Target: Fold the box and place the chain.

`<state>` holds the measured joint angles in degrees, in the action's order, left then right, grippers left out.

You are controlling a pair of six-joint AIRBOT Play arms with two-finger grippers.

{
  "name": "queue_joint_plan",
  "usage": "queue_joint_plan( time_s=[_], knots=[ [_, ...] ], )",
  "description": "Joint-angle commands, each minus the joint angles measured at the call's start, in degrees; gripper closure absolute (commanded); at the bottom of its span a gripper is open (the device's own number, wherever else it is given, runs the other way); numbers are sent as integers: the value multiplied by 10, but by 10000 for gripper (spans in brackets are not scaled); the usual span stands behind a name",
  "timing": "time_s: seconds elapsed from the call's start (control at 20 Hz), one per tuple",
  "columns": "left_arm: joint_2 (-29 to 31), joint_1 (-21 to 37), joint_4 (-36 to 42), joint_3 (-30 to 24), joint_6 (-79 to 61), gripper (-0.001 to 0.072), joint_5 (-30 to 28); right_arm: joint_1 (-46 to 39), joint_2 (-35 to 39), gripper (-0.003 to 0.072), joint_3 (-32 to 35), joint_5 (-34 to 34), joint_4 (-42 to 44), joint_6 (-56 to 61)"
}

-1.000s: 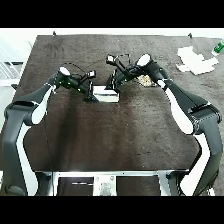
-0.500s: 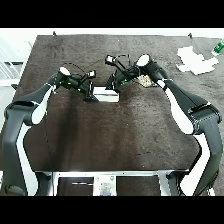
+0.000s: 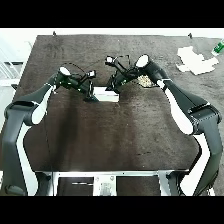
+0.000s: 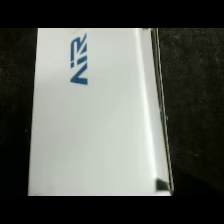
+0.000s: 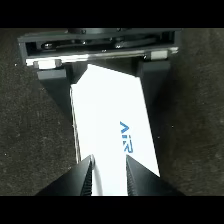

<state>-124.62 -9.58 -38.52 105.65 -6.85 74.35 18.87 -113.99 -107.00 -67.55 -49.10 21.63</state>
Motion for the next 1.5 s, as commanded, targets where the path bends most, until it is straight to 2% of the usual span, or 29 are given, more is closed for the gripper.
queue_joint_plan(
  time_s=[0.0,0.05,0.3,0.6,0.7,1.0,1.05,1.1,1.15,1.2,1.3,1.45],
  knots=[
    [0,0,0,0,0,365,1,5,0,459,11,1,-1,5],
    [0,0,0,0,0,365,1,5,0,479,14,1,0,5],
    [0,0,0,0,0,366,0,5,0,478,15,0,0,5],
    [0,0,0,0,0,366,0,3,-1,467,46,-50,11,-4],
    [0,0,0,0,0,366,1,-3,-1,386,58,-49,42,-25],
    [0,0,-1,0,0,366,0,-37,0,391,36,-50,170,-29],
    [0,0,-1,0,0,365,0,-43,0,400,37,-50,197,-35],
    [0,0,-1,0,0,366,0,-47,0,473,37,-49,212,-39],
    [0,0,0,0,0,366,1,-48,0,590,38,-49,212,-39],
    [0,0,-1,0,0,366,0,-48,-2,677,45,-49,212,-37],
    [0,0,0,0,0,366,0,-42,-9,675,63,-42,199,-16],
    [0,0,0,0,0,366,0,-26,-23,676,87,-39,116,35]
  ],
)
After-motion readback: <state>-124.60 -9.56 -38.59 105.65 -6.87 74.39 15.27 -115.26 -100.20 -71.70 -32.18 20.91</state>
